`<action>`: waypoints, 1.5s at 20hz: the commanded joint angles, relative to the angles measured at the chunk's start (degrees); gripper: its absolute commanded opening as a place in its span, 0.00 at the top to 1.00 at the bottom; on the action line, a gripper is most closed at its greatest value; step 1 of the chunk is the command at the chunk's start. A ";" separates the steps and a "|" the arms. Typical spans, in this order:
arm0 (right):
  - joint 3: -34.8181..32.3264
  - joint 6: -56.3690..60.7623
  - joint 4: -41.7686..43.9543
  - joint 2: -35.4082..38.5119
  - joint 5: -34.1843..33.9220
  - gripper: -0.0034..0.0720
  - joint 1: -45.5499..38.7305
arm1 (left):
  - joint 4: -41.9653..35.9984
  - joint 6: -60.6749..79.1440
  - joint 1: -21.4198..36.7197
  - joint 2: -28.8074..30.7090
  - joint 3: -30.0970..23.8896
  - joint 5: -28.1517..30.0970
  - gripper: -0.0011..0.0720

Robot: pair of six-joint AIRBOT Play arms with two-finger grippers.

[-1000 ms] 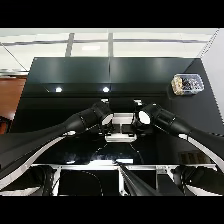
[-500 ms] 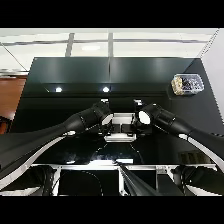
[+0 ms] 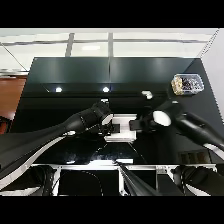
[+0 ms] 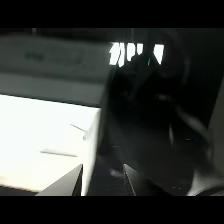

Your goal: Fold the box and place the chain.

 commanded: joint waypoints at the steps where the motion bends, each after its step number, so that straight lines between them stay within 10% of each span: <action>1: -0.13 -1.51 -11.08 11.69 4.42 0.56 -5.35 | 0.00 0.02 0.04 -0.02 0.02 -0.20 0.95; 5: -5.25 -1.42 -37.62 16.02 6.08 0.56 -15.54 | 0.00 0.02 0.04 -0.02 0.02 -0.20 0.95; 10: -16.74 5.64 -36.00 13.68 -22.67 0.56 -35.65 | 0.02 0.04 0.04 -0.02 0.02 -0.17 0.95; 12: -16.33 9.11 -31.91 9.68 -34.27 0.07 -41.68 | 0.02 0.02 0.04 -0.02 0.02 -0.22 0.95; 13: -14.21 7.89 -26.95 6.54 -36.57 0.07 -44.04 | 0.02 0.04 0.04 -0.02 0.02 -0.22 0.95; 17: 6.67 -2.29 -1.57 -11.39 -21.97 0.06 -51.58 | 0.02 0.02 0.04 -0.02 0.02 -0.28 0.95; 22: 34.73 -1.95 5.49 -30.05 -2.29 0.06 -53.51 | 0.00 0.02 0.04 -0.02 0.02 -0.28 0.95; 30: 40.94 2.51 15.08 -40.79 -3.65 0.13 -53.68 | 0.00 0.02 0.04 -0.02 0.02 -0.17 0.95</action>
